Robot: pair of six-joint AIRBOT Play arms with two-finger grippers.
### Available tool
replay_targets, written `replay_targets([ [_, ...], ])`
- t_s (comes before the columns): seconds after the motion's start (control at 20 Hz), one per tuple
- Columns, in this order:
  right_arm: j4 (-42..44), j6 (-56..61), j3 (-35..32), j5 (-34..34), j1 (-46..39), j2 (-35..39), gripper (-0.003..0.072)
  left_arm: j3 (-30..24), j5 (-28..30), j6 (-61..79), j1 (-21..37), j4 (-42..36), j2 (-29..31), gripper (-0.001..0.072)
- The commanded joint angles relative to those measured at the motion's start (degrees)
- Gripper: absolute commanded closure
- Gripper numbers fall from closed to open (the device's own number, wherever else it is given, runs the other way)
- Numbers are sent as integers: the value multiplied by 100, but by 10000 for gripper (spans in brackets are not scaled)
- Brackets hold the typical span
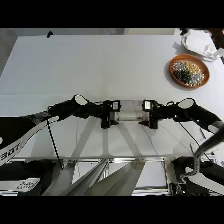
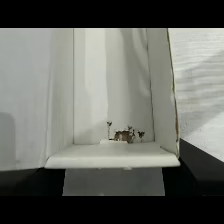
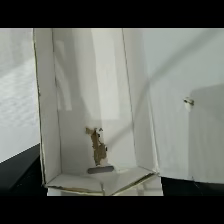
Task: Fold the box and place the chain.
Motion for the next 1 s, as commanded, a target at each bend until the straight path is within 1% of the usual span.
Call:
replay_targets([
  [0.0, -835, 693, 7, -81, -2, 398, -18, 2, 13, 15, 4, 9, 4, 396],
  [0.25, -2728, 2715, 7, 11, -2, 992, -18, 2, 13, 15, 4, 9, 4, 396],
  [0.3, -2973, 2944, 4, 72, -2, 1147, -17, 2, 15, 15, 4, 9, 4, 396],
  [0.4, -3093, 3189, 4, 186, -2, 1488, -9, 2, 13, 13, 4, 9, 4, 396],
  [0.45, -3075, 3324, 4, 197, -2, 1681, 65, 2, 13, 15, 4, 9, 4, 396],
  [0.5, -2981, 3526, 4, 234, -2, 1862, 279, 2, 15, 15, 4, 9, 4, 396],
  [0.55, -2688, 3694, 4, 334, 0, 2026, 574, 2, 13, 15, 4, 9, 4, 396],
  [0.6, -2232, 3746, 4, 448, -2, 2122, 672, 2, 13, 15, 4, 9, 4, 396],
  [0.7, -831, 3674, 4, 535, 2, 2120, 675, 2, 15, 15, 4, 9, 4, 396],
  [0.75, -138, 3497, 4, 461, 4, 2094, 675, 2, 13, 15, 4, 9, 4, 396],
  [0.85, 1091, 3071, 4, 37, 4, 2006, 675, 2, 15, 13, 4, 9, 4, 396],
  [0.95, 1812, 2909, 4, -601, 4, 1834, 675, 2, 13, 15, 4, 9, 4, 396],
])
